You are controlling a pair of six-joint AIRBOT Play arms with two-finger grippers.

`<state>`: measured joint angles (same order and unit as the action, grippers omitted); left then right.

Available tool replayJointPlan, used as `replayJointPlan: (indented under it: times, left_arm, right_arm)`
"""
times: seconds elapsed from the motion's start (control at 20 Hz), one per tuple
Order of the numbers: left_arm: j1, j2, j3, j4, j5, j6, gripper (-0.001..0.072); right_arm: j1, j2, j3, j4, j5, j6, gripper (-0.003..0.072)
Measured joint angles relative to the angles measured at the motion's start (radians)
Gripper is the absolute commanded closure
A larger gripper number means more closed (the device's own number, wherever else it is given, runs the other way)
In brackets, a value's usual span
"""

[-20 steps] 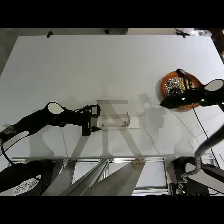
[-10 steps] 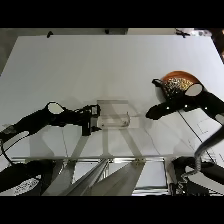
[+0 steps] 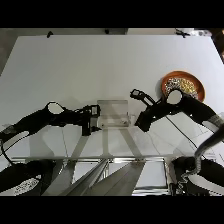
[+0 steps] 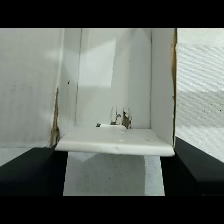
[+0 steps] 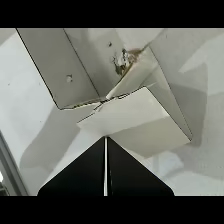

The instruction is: Fold the box and place the chain.

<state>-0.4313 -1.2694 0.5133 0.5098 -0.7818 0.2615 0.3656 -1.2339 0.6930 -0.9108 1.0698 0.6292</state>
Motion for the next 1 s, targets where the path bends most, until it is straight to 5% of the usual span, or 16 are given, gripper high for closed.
replayJointPlan:
  times: [0.35, 0.45, 0.55, 1.0]
  left_arm:
    - [0.000, 0.000, 0.000, -0.001, -0.001, 0.000, 0.0622]
    - [0.000, 0.000, 0.000, -0.001, -0.001, 0.000, 0.0622]
    - [0.000, 0.000, 0.000, -0.001, -0.001, 0.000, 0.0622]
    - [0.000, 0.000, 0.000, -0.001, -0.001, 0.000, 0.0622]
  right_arm:
    - [-0.064, 0.039, 0.002, -0.021, 0.025, 0.002, 0.0593]
    - [-0.089, 0.061, 0.002, -0.022, 0.050, 0.006, 0.0676]
    - [-0.108, 0.073, 0.002, -0.036, 0.070, 0.037, 0.0677]
    - [-0.198, 0.076, -0.038, -0.155, 0.044, 0.537, 0.0677]
